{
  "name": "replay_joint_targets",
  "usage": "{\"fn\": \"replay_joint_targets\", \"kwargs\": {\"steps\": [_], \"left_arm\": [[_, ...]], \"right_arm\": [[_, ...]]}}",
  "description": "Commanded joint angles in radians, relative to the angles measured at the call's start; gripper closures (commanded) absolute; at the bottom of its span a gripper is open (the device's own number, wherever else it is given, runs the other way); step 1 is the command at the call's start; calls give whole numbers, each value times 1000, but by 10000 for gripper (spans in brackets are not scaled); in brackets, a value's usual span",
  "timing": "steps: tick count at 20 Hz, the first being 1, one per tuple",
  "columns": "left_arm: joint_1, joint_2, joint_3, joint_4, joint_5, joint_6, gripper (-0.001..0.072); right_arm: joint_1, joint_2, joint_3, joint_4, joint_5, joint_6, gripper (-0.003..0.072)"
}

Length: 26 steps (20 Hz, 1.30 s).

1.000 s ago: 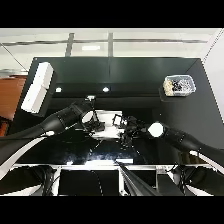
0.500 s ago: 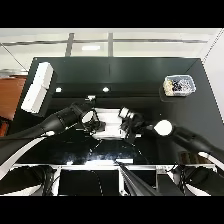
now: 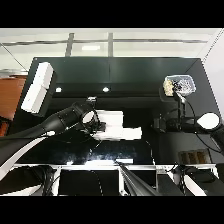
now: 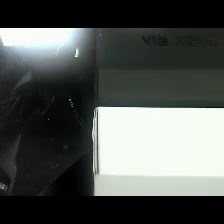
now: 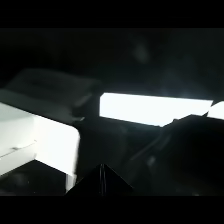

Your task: Fold the box and place the chain.

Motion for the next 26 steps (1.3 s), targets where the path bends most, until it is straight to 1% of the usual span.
{"fn": "replay_joint_targets", "kwargs": {"steps": [1,3,5,8,10,13,14,15,16,17,20,23,24,25,26], "left_arm": [[0,-2,1,-2,1,-1,682],[0,-2,1,-5,1,-1,681],[0,-2,1,-5,2,-1,681],[0,-2,1,-8,1,-1,681],[0,-2,1,-8,2,-1,681],[0,-2,1,-8,0,-1,681],[0,-2,1,-8,-1,-1,681],[0,-2,1,-8,-1,-1,681],[0,-2,1,-8,0,-1,681],[0,-2,1,-8,-1,-1,681],[0,-2,1,-5,0,-1,681],[0,-2,1,-3,0,-1,681],[0,-2,1,-3,0,-1,681],[0,-2,1,-3,1,-1,681],[0,-2,1,-2,0,-1,681]], "right_arm": [[-31,-51,-96,92,19,179,662],[45,-144,-99,171,-17,153,662],[126,-227,-98,264,-85,115,662],[212,-317,-90,384,-141,30,662],[243,-346,-63,412,-142,16,662],[277,-352,-27,410,-139,14,660],[276,-352,-13,410,-122,-5,652],[271,-352,5,409,-101,-21,443],[265,-352,28,406,-66,-37,136],[261,-352,53,407,-28,-63,8],[262,-352,112,408,57,-125,10],[279,-352,140,411,59,-124,12],[292,-352,144,411,49,-123,67],[305,-352,149,411,34,-116,159],[317,-352,152,410,18,-93,186]]}}
